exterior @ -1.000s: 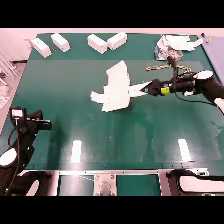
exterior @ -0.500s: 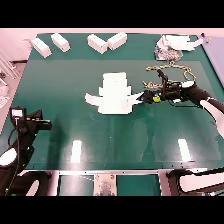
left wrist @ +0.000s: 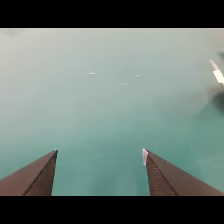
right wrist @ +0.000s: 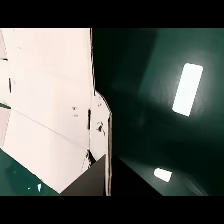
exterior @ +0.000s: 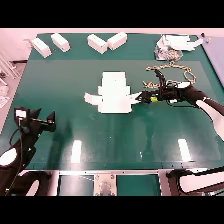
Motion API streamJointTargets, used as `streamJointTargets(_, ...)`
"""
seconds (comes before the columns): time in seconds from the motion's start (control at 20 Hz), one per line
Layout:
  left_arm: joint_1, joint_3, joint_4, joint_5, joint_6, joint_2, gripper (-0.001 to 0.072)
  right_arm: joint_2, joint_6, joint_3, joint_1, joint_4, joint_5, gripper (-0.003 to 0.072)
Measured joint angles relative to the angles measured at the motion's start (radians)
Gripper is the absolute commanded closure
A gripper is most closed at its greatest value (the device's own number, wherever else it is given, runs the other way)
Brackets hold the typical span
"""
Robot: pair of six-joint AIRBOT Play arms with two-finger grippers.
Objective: Fold the box and place the chain.
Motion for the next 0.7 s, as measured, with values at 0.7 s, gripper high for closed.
streamJointTargets(0.7, 0.000, 0.282, 0.021, -0.156, -0.032, -0.307, 0.0096, -0.023, -0.024, 0.009, 0.018, 0.002, -0.054, 0.0682)
